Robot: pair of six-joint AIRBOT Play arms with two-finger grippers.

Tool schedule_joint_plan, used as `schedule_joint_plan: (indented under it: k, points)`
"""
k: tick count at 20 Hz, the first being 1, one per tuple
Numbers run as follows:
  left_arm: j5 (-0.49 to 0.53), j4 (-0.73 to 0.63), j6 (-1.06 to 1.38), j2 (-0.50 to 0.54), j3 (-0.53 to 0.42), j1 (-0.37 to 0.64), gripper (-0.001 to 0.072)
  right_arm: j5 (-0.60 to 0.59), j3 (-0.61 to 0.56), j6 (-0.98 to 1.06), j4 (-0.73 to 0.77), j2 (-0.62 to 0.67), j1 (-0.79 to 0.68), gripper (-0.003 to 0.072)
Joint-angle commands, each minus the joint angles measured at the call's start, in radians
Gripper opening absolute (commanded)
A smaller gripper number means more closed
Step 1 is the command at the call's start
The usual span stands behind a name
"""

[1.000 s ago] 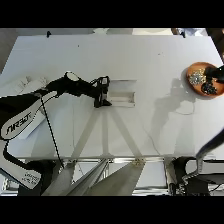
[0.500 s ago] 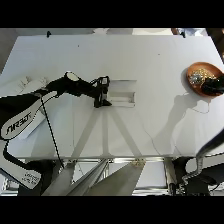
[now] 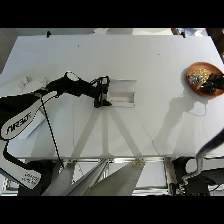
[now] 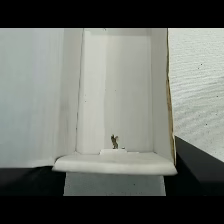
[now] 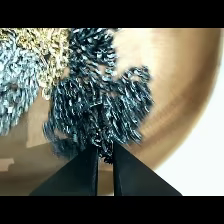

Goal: Fold the box and place the chain.

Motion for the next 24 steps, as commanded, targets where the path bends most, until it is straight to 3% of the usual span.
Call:
schedule_joint_plan:
  k: [1,10,16,24]
  points:
    - [0.000,0.000,0.000,0.001,0.000,0.001,0.0500,0.074,0.002,-0.003,0.002,0.129,0.029,0.0012]
    - [0.000,0.000,0.000,0.001,0.000,0.001,0.0500,0.382,0.002,-0.058,-0.007,0.325,0.309,0.0012]
    - [0.000,0.000,0.000,0.001,0.000,0.001,0.0500,0.421,0.002,-0.053,-0.006,0.346,0.592,0.0012]
    - [0.000,0.000,0.000,0.001,0.000,0.001,0.0500,0.373,0.002,-0.053,0.063,0.342,0.882,0.0012]
